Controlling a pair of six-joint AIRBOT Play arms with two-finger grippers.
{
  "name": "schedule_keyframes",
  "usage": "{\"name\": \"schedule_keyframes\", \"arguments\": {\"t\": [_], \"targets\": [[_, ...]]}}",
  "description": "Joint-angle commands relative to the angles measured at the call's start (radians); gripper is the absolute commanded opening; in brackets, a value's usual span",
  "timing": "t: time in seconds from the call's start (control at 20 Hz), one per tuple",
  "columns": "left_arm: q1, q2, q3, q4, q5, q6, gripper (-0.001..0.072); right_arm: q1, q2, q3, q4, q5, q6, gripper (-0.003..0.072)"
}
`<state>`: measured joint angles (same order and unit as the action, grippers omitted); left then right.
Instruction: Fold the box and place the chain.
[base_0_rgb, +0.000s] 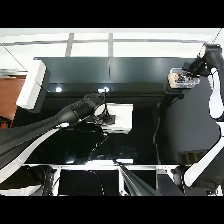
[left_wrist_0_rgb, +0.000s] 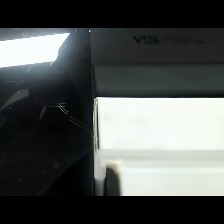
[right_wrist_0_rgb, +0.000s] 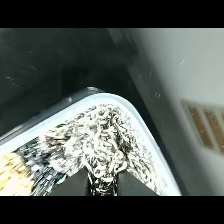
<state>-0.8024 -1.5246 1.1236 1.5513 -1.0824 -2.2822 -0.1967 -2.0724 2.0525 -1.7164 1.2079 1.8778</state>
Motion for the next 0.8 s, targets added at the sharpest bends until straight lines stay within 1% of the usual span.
{"name": "schedule_keyframes", "arguments": {"t": [0.0, 0.15, 0.25, 0.35, 0.4, 0.45, 0.65, 0.75], "targets": [[0.001, 0.000, 0.000, 0.002, 0.000, 0.000, 0.0031, 0.000, 0.111, 0.002, 0.074, 0.007, -0.155, 0.0013], [0.001, 0.000, 0.000, 0.002, 0.000, 0.000, 0.0032, 0.000, 0.276, 0.002, 0.129, 0.024, -0.240, 0.0011], [0.001, 0.000, 0.000, 0.002, -0.002, 0.000, 0.0032, -0.001, 0.386, 0.002, 0.168, 0.061, -0.291, 0.0011], [0.001, 0.000, 0.000, -0.015, -0.003, 0.000, 0.0032, -0.019, 0.481, -0.002, 0.315, 0.099, -0.415, 0.0010], [0.001, 0.000, 0.000, -0.024, -0.001, 0.000, 0.0031, -0.035, 0.528, -0.005, 0.407, 0.124, -0.418, 0.0011], [0.001, 0.000, 0.000, -0.024, 0.001, 0.000, 0.0031, -0.040, 0.573, -0.015, 0.465, 0.145, -0.438, 0.0012], [0.001, 0.000, 0.000, -0.024, 0.000, 0.000, 0.0032, -0.029, 0.789, -0.123, 0.608, 0.176, -0.501, 0.0011], [0.001, 0.000, 0.000, -0.026, 0.000, 0.000, 0.0032, -0.029, 0.876, -0.172, 0.687, 0.195, -0.530, 0.0009]]}}
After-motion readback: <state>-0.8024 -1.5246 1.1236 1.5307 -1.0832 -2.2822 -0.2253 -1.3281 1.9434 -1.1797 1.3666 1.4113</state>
